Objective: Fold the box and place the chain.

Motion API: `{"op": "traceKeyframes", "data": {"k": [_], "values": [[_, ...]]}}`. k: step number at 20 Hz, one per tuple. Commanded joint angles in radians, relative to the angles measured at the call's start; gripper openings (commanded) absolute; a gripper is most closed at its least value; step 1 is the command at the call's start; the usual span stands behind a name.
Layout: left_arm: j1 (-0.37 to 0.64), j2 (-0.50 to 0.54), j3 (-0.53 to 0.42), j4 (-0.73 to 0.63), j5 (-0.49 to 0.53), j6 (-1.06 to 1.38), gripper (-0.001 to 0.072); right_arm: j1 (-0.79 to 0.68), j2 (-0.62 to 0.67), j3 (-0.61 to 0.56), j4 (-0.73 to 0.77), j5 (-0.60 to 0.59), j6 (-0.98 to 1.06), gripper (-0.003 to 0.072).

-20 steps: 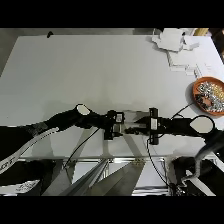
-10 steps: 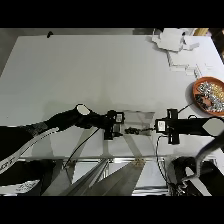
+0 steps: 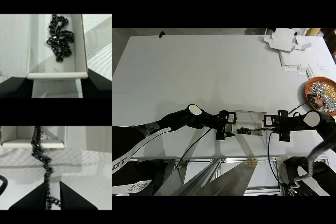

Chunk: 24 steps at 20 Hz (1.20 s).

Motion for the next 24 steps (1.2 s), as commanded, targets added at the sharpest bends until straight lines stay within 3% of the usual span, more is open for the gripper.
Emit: {"op": "traceKeyframes", "data": {"k": [1,9,11,12,16,18,20,24], "values": [[0.0,0.001,0.0,0.0,0.0,0.0,0.0218,-0.001,-0.043,-0.001,-0.014,-0.013,0.0,0.0181],[0.0,0.001,0.0,0.0,0.0,0.0,0.0218,-0.001,-0.043,-0.027,-0.021,-0.001,0.01,0.0144],[0.0,0.001,0.0,0.0,0.0,0.0,0.0218,-0.001,-0.043,-0.028,-0.017,0.004,0.011,0.0019],[0.0,0.001,0.0,0.0,0.0,0.0,0.0218,-0.001,-0.038,-0.028,-0.018,0.006,0.011,0.0021],[0.0,0.001,0.0,0.0,0.0,0.0,0.0218,-0.001,0.141,-0.018,0.002,0.062,0.011,0.0021],[0.0,0.001,0.0,0.0,0.0,0.0,0.0218,-0.001,0.288,-0.017,0.105,0.102,0.006,0.0021],[0.0,0.001,0.0,0.0,0.0,0.0,0.0218,-0.001,0.399,-0.017,0.309,0.096,-0.024,0.0021],[0.0,0.001,0.0,0.0,0.0,0.0,0.0218,0.0,0.441,-0.018,0.578,0.097,-0.084,0.0021]]}}
